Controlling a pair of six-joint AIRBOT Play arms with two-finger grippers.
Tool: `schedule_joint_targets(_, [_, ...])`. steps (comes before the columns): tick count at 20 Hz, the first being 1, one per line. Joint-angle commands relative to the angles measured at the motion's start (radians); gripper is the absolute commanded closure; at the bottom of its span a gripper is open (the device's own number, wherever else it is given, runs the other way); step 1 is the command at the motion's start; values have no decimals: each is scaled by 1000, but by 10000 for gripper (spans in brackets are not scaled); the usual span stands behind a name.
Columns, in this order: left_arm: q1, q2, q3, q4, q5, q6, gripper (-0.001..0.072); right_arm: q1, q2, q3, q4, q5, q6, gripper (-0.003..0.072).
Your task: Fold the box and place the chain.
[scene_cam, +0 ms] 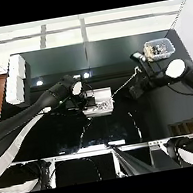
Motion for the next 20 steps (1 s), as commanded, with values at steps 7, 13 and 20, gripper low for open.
schedule_joint_targets(7, [0,0,0,0,-20,1,680,3,-187,-55,190,-308,-855,-31])
schedule_joint_targets(13, [0,0,0,0,-23,0,680,2,-253,20,373,-280,-1003,-32])
schedule_joint_targets(20, [0,0,0,0,-23,0,679,4,-321,90,299,-155,-1005,-32])
